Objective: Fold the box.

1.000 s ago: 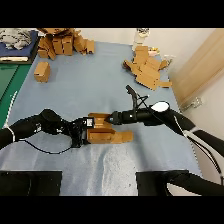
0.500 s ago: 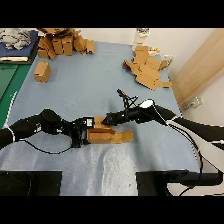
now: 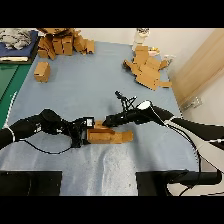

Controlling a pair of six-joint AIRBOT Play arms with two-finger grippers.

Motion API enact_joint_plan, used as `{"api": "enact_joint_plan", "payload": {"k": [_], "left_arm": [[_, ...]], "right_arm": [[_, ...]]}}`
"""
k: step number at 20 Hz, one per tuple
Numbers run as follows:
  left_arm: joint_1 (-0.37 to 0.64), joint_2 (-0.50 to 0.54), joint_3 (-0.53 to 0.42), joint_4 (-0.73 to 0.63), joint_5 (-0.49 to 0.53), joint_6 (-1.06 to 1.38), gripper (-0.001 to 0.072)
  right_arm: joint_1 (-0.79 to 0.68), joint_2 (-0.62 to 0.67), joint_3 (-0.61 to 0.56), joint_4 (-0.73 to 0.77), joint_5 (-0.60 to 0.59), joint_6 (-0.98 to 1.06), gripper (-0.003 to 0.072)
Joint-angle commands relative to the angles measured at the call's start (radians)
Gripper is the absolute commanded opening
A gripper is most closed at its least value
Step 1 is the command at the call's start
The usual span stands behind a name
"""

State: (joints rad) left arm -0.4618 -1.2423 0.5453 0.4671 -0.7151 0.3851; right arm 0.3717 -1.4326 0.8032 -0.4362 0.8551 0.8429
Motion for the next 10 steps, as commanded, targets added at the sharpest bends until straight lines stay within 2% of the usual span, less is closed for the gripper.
{"api": "enact_joint_plan", "payload": {"k": [1,4,6,8,10], "left_arm": [[0.000,0.000,0.000,0.000,0.001,0.000,0.0507],[0.000,0.000,0.000,0.000,0.001,0.000,0.0507],[0.000,0.000,0.000,0.000,0.001,0.000,0.0507],[0.000,0.000,0.000,0.000,0.000,0.000,0.0507],[0.000,0.000,0.000,0.000,0.001,0.000,0.0507]], "right_arm": [[-0.045,0.048,0.000,-0.023,-0.008,-0.022,0.0004],[-0.172,0.176,0.000,-0.118,0.002,-0.023,0.0005],[-0.229,0.275,0.000,-0.299,0.021,-0.025,0.0005],[-0.211,0.356,-0.001,-0.491,0.073,-0.026,0.0005],[-0.137,0.418,-0.023,-0.596,0.083,-0.043,0.0005]]}}
